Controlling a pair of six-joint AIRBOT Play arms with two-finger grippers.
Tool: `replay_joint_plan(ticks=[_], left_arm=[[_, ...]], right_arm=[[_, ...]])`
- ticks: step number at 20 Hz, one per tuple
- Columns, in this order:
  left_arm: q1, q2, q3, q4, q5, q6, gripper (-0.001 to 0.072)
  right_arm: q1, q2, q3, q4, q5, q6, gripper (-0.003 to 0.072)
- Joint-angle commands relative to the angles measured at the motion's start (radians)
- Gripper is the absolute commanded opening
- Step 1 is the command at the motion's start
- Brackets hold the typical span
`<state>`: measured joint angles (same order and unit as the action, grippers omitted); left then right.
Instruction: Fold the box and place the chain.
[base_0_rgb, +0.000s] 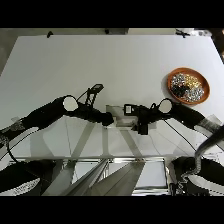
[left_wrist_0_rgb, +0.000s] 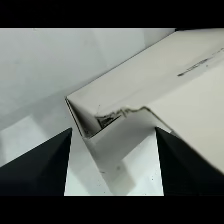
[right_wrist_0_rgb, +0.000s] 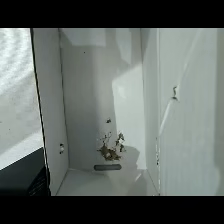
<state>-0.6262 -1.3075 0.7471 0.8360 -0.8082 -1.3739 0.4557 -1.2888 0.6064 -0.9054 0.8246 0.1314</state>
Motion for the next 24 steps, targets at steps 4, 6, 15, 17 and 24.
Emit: replay_joint_plan(ticks=[4,6,15,17,24], left_arm=[[0.013,0.003,0.025,0.119,-0.084,-0.112,0.0576],[0.032,0.013,0.042,0.115,-0.113,-0.112,0.0576],[0.041,0.021,0.048,0.024,-0.166,-0.057,0.0696],[0.039,0.02,0.048,-0.045,-0.164,-0.011,0.0696],[0.034,0.003,0.048,-0.032,-0.14,-0.019,0.0697]], right_arm=[[0.0,0.001,0.0,0.0,0.0,0.001,0.0409],[0.0,0.001,0.0,0.0,0.0,0.001,0.0409],[0.0,0.001,0.0,0.0,0.0,0.001,0.0409],[0.0,0.001,0.0,0.0,0.0,0.001,0.0409],[0.0,0.001,0.0,0.0,0.0,0.001,0.0409]])
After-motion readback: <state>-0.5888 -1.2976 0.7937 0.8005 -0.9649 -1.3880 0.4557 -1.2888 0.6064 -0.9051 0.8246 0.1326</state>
